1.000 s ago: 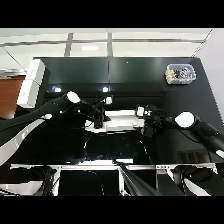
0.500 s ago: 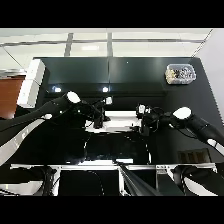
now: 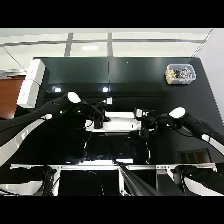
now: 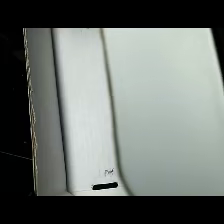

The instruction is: Fold the box and place the chain.

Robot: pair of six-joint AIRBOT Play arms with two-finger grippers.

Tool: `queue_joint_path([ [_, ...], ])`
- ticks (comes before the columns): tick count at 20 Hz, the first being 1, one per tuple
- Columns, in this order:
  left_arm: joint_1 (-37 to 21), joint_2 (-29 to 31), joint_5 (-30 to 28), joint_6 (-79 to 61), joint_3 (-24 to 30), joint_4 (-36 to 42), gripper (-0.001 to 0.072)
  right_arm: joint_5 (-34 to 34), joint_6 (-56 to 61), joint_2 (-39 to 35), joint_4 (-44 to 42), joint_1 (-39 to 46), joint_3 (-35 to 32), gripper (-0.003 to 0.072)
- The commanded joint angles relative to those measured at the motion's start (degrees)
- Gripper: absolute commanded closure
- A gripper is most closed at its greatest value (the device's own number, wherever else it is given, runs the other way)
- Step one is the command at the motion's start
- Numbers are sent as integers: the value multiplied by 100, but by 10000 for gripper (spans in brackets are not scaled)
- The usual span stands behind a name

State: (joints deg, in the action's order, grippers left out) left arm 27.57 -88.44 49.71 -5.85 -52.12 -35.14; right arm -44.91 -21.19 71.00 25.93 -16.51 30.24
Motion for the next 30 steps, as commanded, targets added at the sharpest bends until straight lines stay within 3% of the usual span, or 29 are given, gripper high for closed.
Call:
queue_joint_path([
  [1, 2, -2, -17, 9, -2, 2, 683, 11, 101, 37, 216, -68, 15, -13],
  [13, 2, -2, -17, 9, -2, 2, 683, 98, 667, 243, 588, -195, 225, -12],
  [15, 2, -2, -17, 9, -2, 2, 684, 98, 664, 243, 588, -195, 225, 91],
  [16, 2, -2, -17, 9, -2, 2, 684, 98, 664, 243, 590, -195, 225, 95],
  [30, 2, -2, -17, 9, -2, 2, 684, 101, 684, 247, 608, -195, 232, 94],
])
